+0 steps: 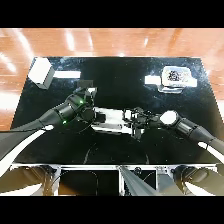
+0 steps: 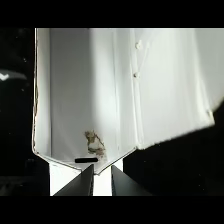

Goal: Fold the box and place the chain.

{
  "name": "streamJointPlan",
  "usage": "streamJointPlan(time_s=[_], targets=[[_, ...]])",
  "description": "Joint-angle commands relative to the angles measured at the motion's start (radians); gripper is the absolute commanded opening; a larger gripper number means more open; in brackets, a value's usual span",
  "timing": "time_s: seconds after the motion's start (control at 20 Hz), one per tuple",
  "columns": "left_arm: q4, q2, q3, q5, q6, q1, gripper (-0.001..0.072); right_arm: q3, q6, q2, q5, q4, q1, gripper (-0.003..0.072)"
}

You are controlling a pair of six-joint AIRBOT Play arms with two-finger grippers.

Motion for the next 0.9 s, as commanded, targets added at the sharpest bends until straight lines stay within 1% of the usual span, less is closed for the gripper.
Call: streamJointPlan(time_s=[0.0, 0.15, 0.45, 0.5, 0.55, 0.6, 0.85], targets=[[-0.004, 0.0, 0.0, 0.001, -0.003, 0.0, 0.002, 0.001, -0.002, -0.008, -0.013, 0.02, 0.034, 0.0133], [-0.009, 0.0, 0.0, 0.001, -0.003, -0.002, 0.002, 0.001, -0.002, -0.021, -0.048, 0.02, 0.058, 0.0133], [-0.014, 0.0, 0.0, 0.001, -0.003, -0.002, 0.002, 0.001, -0.002, -0.03, -0.051, 0.024, 0.057, 0.0136], [-0.015, 0.0, 0.0, 0.001, -0.003, -0.002, 0.002, 0.001, -0.002, -0.03, -0.052, 0.034, 0.057, 0.0209], [-0.015, 0.0, 0.0, 0.001, -0.003, -0.002, 0.002, 0.001, -0.002, -0.03, -0.058, 0.053, 0.057, 0.0341], [-0.016, 0.0, 0.0, 0.001, -0.003, -0.002, 0.002, 0.001, -0.002, -0.03, -0.062, 0.072, 0.057, 0.0373], [-0.019, 0.0, 0.0, 0.001, -0.003, -0.004, 0.002, 0.001, -0.002, -0.034, -0.065, 0.084, 0.058, 0.0372]])
